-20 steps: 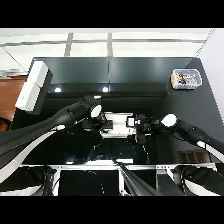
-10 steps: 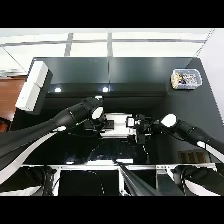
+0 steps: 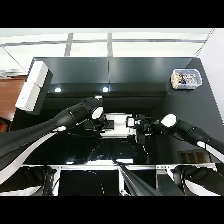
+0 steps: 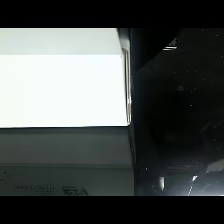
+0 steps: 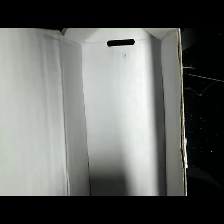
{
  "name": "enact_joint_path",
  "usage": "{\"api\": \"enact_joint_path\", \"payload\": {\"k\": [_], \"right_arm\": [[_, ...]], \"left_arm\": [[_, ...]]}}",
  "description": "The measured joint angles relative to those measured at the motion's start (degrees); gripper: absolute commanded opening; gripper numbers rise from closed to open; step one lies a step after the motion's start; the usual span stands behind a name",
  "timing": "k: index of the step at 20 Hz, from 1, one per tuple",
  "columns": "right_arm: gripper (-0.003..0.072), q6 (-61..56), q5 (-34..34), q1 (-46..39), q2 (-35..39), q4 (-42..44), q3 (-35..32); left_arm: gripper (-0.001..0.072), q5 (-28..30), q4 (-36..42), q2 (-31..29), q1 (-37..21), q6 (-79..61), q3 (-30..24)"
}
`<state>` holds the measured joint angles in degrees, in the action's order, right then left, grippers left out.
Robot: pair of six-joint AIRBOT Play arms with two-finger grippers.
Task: Fold the box and place the chain.
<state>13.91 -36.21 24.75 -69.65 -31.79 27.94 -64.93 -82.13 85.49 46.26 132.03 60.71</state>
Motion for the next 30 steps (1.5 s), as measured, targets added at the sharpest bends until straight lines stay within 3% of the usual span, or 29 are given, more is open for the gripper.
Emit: {"api": "enact_joint_path", "payload": {"k": [3, 4, 5, 7, 14, 15, 30], "right_arm": [[0.0022, 0.00, 0.00, 0.00, 0.00, 0.02, 0.00], [0.0066, 0.00, 0.02, -0.02, 0.00, 0.02, 0.00], [0.0317, 0.00, 0.02, -0.02, 0.00, 0.02, 0.00], [0.0563, -0.02, 0.02, -0.02, 0.00, 0.02, 0.00], [0.0575, -0.55, -0.70, -0.09, 3.23, -1.22, -0.07], [0.0707, -1.09, -1.09, -0.13, 4.33, -1.73, -0.07], [0.0709, -9.27, -7.48, -9.35, 11.98, -9.11, -0.07]], "left_arm": [[0.0023, 0.00, 0.11, -0.02, 0.00, 0.00, 0.00], [0.0023, 0.00, 0.11, 0.00, 0.00, 0.00, 0.00], [0.0023, 0.00, 0.11, 0.00, 0.00, 0.02, 0.00], [0.0023, 0.00, 0.13, 0.00, 0.00, 0.04, 0.00], [0.0023, 0.26, 0.46, 0.00, 0.00, 0.17, 0.00], [0.0023, 0.22, 0.48, -0.04, 0.00, 0.13, 0.04], [0.0024, -1.09, -0.33, 0.00, 0.00, -0.02, -0.02]]}}
